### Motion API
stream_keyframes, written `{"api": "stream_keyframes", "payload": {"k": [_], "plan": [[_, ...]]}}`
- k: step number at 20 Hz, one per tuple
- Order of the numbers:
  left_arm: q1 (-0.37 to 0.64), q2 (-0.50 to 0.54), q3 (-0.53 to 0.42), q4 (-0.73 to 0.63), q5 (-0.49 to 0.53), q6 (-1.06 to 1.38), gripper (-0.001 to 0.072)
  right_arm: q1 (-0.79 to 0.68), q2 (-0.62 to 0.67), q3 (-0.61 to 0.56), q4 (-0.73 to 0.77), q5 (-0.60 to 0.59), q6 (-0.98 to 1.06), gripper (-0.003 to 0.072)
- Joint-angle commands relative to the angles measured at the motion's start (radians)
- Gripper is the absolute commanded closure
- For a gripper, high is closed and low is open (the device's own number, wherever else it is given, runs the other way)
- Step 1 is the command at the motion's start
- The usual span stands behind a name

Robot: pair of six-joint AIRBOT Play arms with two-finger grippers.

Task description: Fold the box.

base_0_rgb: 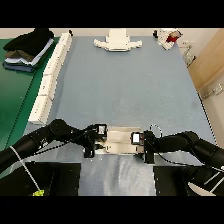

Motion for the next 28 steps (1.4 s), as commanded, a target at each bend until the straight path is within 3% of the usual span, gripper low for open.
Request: {"api": "stream_keyframes", "payload": {"k": [1,10,11,12,13,15,16,17,18,20,23,28], "plan": [[-0.037,-0.013,0.001,-0.054,0.031,0.029,0.0602,0.0,0.0,0.001,0.0,0.0,0.0,0.0179],[-0.078,-0.106,0.018,-0.175,0.075,0.059,0.0601,0.0,0.0,0.001,0.0,0.0,0.0,0.0179],[-0.078,-0.112,0.018,-0.169,0.075,0.058,0.0548,0.0,0.0,0.001,0.0,0.0,0.0,0.0179],[-0.078,-0.115,0.017,-0.152,0.074,0.058,0.035,0.0,0.0,0.001,0.0,0.0,0.0,0.0179],[-0.077,-0.115,0.017,-0.137,0.075,0.057,0.0208,0.0,0.0,0.001,0.0,0.0,0.0,0.0179],[-0.076,-0.114,0.018,-0.135,0.075,0.056,0.018,0.0,0.0,0.001,0.0,0.0,0.0,0.0179],[-0.076,-0.114,0.018,-0.134,0.075,0.055,0.0186,0.0,0.0,0.001,0.0,0.0,0.0,0.0179],[-0.076,-0.114,0.018,-0.127,0.074,0.045,0.0312,0.0,0.0,0.001,0.0,0.0,0.0,0.0179],[-0.076,-0.113,0.018,-0.102,0.072,0.034,0.0515,0.0,0.0,0.001,0.0,0.0,0.0,0.0179],[-0.076,-0.097,0.019,-0.011,0.072,-0.1,0.0695,0.0,0.0,0.001,0.0,0.0,0.0,0.0179],[-0.076,-0.031,0.04,0.204,0.042,-0.436,0.0694,0.0,0.0,0.001,0.0,0.0,0.0,0.0179],[-0.014,0.132,0.109,0.449,-0.18,-1.047,0.0694,0.0,0.0,0.001,0.0,0.0,0.0,0.0179]]}}
